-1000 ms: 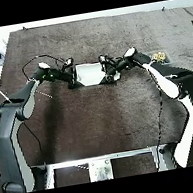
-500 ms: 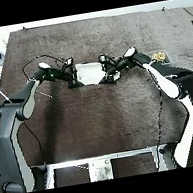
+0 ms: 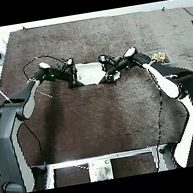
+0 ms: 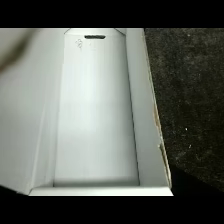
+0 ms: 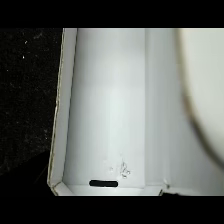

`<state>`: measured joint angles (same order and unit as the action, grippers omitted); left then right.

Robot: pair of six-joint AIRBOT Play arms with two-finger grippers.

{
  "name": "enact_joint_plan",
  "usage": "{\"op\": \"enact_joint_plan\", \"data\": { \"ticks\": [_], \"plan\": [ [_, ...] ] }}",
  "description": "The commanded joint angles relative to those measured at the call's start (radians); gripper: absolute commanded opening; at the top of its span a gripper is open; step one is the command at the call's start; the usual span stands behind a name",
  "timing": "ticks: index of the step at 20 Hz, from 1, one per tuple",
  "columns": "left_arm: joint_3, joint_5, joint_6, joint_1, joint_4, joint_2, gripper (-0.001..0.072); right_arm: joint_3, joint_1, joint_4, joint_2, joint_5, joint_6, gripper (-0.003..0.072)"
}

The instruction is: Fold the box and place the chain.

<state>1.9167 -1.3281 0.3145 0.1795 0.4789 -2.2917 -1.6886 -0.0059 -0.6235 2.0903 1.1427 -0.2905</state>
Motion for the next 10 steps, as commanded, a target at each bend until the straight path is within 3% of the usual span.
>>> {"op": "enact_joint_plan", "data": {
  "ticks": [1, 10],
  "plan": [
    [0.000, -0.026, 0.001, -0.001, -0.002, 0.000, 0.0595, -0.001, 0.000, 0.000, 0.000, 0.002, -0.001, 0.0374],
    [0.000, -0.036, 0.001, -0.024, -0.035, 0.001, 0.0624, -0.001, 0.000, 0.000, 0.000, 0.002, -0.001, 0.0374]
  ]
}}
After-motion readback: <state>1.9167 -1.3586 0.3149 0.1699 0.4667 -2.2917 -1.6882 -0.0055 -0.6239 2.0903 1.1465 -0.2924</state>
